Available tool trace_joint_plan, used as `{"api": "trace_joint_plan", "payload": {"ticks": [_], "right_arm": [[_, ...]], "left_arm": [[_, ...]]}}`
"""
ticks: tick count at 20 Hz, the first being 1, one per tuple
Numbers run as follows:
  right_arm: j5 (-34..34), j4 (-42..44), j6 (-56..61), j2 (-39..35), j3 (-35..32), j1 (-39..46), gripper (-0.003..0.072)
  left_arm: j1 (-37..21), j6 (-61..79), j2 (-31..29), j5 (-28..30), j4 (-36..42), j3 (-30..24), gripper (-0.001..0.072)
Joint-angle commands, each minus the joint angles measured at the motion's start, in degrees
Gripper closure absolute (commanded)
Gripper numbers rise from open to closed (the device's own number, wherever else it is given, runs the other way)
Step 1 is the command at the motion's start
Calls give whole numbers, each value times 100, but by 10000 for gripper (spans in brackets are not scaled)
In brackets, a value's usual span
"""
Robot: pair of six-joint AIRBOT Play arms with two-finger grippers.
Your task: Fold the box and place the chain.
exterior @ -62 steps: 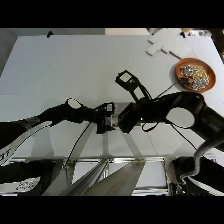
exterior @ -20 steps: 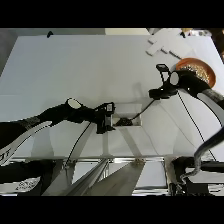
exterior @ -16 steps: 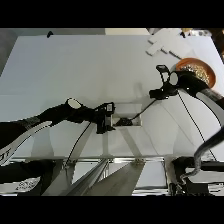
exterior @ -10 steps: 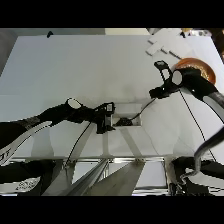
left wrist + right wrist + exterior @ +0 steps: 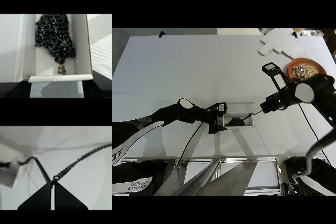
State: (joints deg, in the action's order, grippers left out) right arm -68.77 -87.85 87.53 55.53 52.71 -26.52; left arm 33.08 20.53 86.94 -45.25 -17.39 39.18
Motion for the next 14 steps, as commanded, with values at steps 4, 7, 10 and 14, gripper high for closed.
{"api": "trace_joint_plan", "payload": {"ticks": [4,7,10,14], "right_arm": [[66,761,313,-1368,-83,-1080,671],[404,1515,306,-1421,-83,-1370,671],[1104,1718,247,-1408,-83,-1646,671],[1244,1613,245,-1119,-87,-1685,671]], "left_arm": [[-2,2,-4,2,0,0,576],[-2,2,-4,0,0,0,576],[-2,2,-4,2,-2,0,576],[-2,2,-4,0,-2,0,576]]}}
